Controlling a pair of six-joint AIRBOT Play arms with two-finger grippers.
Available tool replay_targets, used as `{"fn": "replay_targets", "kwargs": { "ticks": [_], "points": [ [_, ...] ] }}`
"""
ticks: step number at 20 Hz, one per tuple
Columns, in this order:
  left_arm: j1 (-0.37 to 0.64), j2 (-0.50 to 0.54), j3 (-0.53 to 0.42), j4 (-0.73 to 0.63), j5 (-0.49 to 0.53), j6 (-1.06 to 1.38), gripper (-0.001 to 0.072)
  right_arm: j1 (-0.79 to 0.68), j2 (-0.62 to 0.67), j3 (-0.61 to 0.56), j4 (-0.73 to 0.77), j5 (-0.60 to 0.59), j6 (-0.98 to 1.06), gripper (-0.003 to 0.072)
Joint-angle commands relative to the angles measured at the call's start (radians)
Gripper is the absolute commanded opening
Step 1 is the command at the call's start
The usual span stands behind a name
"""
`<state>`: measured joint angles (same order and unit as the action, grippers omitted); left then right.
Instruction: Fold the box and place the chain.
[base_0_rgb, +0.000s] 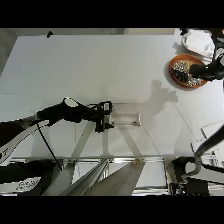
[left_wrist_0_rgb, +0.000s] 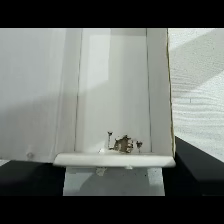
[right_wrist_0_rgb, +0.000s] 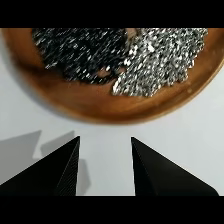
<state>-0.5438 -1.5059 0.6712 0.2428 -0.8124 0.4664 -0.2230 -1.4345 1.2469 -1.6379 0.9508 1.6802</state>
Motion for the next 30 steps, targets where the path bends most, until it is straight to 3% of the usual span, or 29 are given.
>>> {"fn": "replay_targets", "kwargs": {
  "ticks": [1,5,9,15,18,25,26,27,30],
  "points": [
    [0.000,0.000,0.000,0.000,0.000,0.000,0.0325,-0.048,-0.148,0.055,0.095,-0.129,-0.004,0.0308],
    [0.000,0.000,0.000,0.000,0.000,0.000,0.0325,-0.048,-0.252,0.082,0.106,-0.150,0.040,0.0307],
    [0.000,0.000,0.000,0.000,0.000,0.000,0.0325,-0.048,-0.272,0.082,0.156,-0.211,0.042,0.0294],
    [0.000,0.000,0.000,0.000,0.000,0.000,0.0325,-0.048,-0.293,0.082,0.177,-0.204,0.043,0.0287],
    [0.000,0.000,0.000,0.000,0.000,0.000,0.0325,-0.048,-0.294,0.082,0.177,-0.203,0.043,0.0170],
    [0.000,0.000,0.000,0.000,0.000,0.000,0.0325,-0.048,-0.317,0.082,0.177,-0.190,0.043,0.0153],
    [0.000,0.000,0.000,0.000,0.000,0.000,0.0325,-0.048,-0.321,0.082,0.178,-0.187,0.043,0.0115],
    [0.000,0.000,0.000,0.000,0.000,0.000,0.0325,-0.048,-0.321,0.082,0.180,-0.180,0.043,0.0018],
    [0.000,0.000,0.000,0.000,0.000,0.000,0.0325,-0.048,-0.307,0.083,0.180,-0.154,0.040,0.0020]
  ]
}}
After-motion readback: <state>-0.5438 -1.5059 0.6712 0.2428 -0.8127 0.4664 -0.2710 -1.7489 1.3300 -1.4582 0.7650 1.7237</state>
